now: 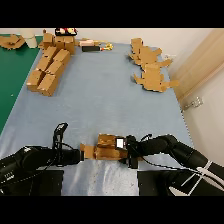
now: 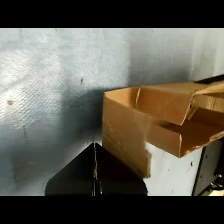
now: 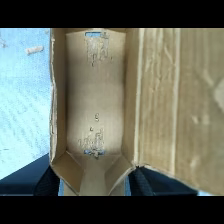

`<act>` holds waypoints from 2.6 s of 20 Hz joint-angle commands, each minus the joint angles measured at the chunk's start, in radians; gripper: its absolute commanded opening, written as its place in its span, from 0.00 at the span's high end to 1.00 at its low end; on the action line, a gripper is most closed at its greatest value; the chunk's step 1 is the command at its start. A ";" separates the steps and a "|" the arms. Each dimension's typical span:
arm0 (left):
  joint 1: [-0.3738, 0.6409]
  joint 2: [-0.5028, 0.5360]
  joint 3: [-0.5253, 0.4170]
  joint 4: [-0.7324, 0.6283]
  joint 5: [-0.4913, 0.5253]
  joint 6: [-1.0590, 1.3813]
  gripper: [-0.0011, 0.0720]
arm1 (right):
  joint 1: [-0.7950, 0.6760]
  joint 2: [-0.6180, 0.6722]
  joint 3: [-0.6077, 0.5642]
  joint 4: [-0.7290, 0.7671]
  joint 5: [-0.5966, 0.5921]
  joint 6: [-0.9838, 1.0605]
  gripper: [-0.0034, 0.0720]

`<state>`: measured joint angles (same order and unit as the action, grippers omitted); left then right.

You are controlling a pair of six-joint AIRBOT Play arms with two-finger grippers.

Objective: Fold the box.

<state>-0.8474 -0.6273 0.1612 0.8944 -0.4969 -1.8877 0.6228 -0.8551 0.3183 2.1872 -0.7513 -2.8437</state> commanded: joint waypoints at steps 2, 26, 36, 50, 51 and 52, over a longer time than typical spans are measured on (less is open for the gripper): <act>0.001 -0.037 0.005 -0.167 0.012 0.169 0.97 | 0.000 0.000 0.000 0.000 0.000 0.000 0.24; 0.002 -0.038 0.127 -0.182 -0.011 0.349 0.57 | 0.000 0.000 0.000 0.000 0.001 0.000 0.24; 0.001 -0.048 0.133 -0.245 0.059 0.351 0.51 | 0.000 0.000 0.000 0.000 0.001 0.000 0.24; -0.085 -0.278 0.393 0.125 -0.189 -0.013 0.48 | 0.000 0.000 0.000 0.000 0.001 0.000 0.24; -0.101 -0.295 0.414 0.171 -0.214 -0.077 0.48 | 0.000 0.000 0.000 0.000 0.001 0.000 0.24; -0.120 -0.316 0.434 0.204 -0.228 -0.123 0.48 | 0.000 0.000 0.000 0.000 0.001 0.000 0.24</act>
<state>-0.9230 -0.8982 0.5327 0.9436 -0.6632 -1.8351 0.6228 -0.8551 0.3183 2.1876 -0.7506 -2.8437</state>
